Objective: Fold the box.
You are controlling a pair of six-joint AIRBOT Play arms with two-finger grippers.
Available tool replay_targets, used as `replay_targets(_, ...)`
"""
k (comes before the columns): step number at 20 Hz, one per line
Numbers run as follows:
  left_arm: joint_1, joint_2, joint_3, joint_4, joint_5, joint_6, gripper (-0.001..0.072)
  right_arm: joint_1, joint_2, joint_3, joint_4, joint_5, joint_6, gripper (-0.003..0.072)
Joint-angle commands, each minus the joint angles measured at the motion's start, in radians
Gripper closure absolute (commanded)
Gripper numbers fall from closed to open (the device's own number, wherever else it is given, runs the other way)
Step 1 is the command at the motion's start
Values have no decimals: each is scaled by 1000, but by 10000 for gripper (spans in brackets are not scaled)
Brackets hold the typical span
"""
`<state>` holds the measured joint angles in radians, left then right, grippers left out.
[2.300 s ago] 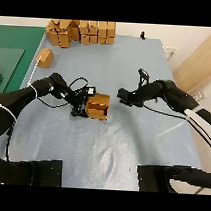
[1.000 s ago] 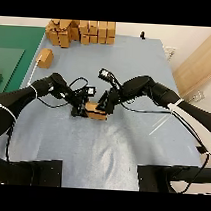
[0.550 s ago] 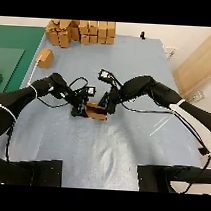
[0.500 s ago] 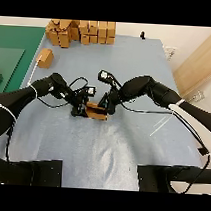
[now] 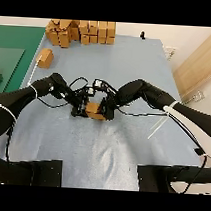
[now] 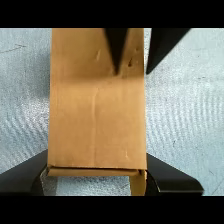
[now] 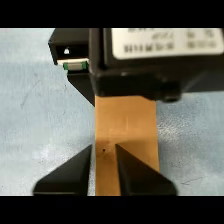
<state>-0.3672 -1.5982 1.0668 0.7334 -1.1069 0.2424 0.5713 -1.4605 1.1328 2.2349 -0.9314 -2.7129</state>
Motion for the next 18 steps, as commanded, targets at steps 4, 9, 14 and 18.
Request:
replay_targets(4,1,1,1,0,-1,-5,542,4,-12,0,3,6,50,391)
replay_targets(9,1,1,1,0,-1,-5,541,4,-42,-2,-2,-8,50,391)
replay_targets(14,1,1,1,0,-5,-9,541,3,11,-2,-3,53,50,390)
replay_targets(18,1,1,1,4,-3,-26,542,2,98,-2,-6,59,50,390)
